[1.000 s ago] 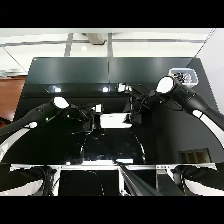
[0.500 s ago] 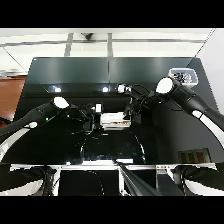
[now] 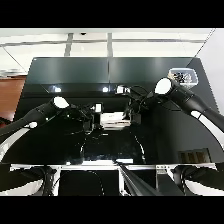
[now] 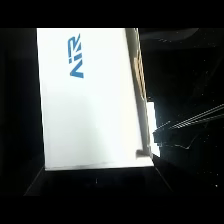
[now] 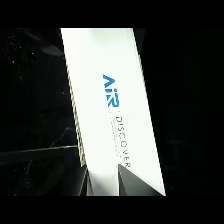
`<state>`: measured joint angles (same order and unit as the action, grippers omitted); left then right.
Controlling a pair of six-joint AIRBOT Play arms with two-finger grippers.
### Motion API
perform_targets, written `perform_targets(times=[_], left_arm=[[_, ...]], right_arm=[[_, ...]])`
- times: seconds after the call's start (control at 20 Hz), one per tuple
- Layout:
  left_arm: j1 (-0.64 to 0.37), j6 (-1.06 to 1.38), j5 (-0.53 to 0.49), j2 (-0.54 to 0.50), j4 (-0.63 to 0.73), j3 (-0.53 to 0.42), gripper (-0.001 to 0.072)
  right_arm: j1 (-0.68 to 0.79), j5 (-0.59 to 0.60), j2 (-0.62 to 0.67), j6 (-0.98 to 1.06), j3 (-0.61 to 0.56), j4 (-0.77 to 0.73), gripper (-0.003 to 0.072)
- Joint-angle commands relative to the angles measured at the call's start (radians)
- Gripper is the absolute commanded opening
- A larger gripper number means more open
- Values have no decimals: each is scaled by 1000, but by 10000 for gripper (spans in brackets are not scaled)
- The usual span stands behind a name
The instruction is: Fold the box and place the chain.
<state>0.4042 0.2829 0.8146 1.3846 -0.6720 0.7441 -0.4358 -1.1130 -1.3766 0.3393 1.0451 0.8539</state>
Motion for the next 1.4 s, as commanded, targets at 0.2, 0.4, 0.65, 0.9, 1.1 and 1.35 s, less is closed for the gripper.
perform_targets(times=[0.2,0.4,0.65,0.9,1.1,1.35], left_arm=[[0,1,1,0,0,0,275],[0,1,-1,0,0,0,275],[0,1,-2,0,0,0,275],[0,1,-2,0,0,0,275],[0,0,-2,0,0,0,275],[0,0,-2,0,0,0,275]], right_arm=[[-3,-3,0,2,0,12,312],[-3,-4,0,4,-1,14,311],[-3,-5,-1,4,-1,14,181],[-17,-3,-1,4,-23,15,202],[-40,19,0,4,-37,16,286],[-38,18,18,10,-36,18,281]])
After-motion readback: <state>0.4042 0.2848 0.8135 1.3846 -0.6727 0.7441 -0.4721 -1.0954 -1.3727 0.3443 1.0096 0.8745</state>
